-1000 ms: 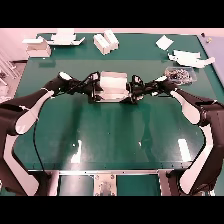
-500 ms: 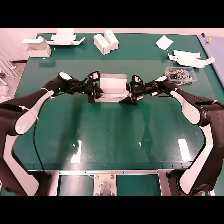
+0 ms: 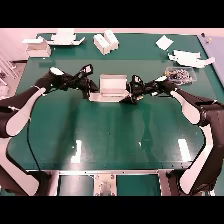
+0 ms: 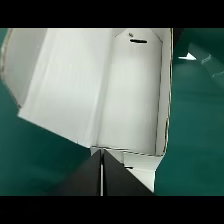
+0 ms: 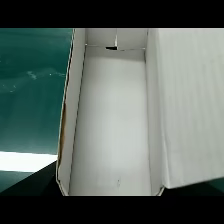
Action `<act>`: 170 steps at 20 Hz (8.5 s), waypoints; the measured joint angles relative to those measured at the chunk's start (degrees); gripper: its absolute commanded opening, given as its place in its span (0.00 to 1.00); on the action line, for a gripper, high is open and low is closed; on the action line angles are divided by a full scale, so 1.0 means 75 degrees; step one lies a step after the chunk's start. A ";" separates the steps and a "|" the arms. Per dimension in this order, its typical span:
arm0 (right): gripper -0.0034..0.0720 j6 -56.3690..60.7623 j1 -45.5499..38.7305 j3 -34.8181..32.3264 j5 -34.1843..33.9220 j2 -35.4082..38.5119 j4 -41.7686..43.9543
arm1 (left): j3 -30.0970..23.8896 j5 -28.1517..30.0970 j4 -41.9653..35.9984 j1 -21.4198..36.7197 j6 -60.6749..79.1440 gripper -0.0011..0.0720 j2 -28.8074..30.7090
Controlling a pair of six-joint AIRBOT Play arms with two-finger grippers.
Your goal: Fold the box and place the chain.
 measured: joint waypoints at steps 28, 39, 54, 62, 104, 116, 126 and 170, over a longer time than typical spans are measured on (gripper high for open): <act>0.73 0.0000 0.0000 0.0000 0.0006 0.0000 -0.0006 | -0.0012 -0.1498 0.0828 0.1139 -0.8548 0.04 -0.0863; 0.72 0.0000 0.0000 0.0000 0.0006 0.0000 -0.0006 | 0.0274 -0.1457 0.0149 0.0699 -0.8399 0.04 -0.0959; 0.72 0.0000 0.0000 0.0000 0.0006 0.0000 -0.0006 | 0.0493 -0.1743 -0.0542 0.0676 -0.8329 0.27 -0.0950; 0.73 -0.0003 0.0000 0.0000 0.0006 0.0000 -0.0006 | 0.0493 -0.1786 -0.0807 0.0560 -0.8314 0.42 -0.0947; 0.72 -0.0006 0.0000 0.0000 0.0006 0.0000 -0.0003 | 0.2774 -0.1346 0.5409 -0.1953 -1.4058 0.53 -0.0868; 0.72 0.0000 0.0000 0.0000 0.0006 0.0000 -0.0006 | 0.2961 -0.1215 0.5834 -0.2171 -1.5472 0.53 -0.0868; 0.72 0.0000 0.0000 -0.0003 0.0006 0.0000 -0.0003 | 0.2967 -0.1303 0.6266 -0.2308 -1.6235 0.49 -0.1046; 0.72 -0.0009 -0.0003 0.0003 -0.0006 0.0003 0.0000 | 0.4331 -0.1731 0.6653 -0.2693 -1.5769 0.92 -0.1577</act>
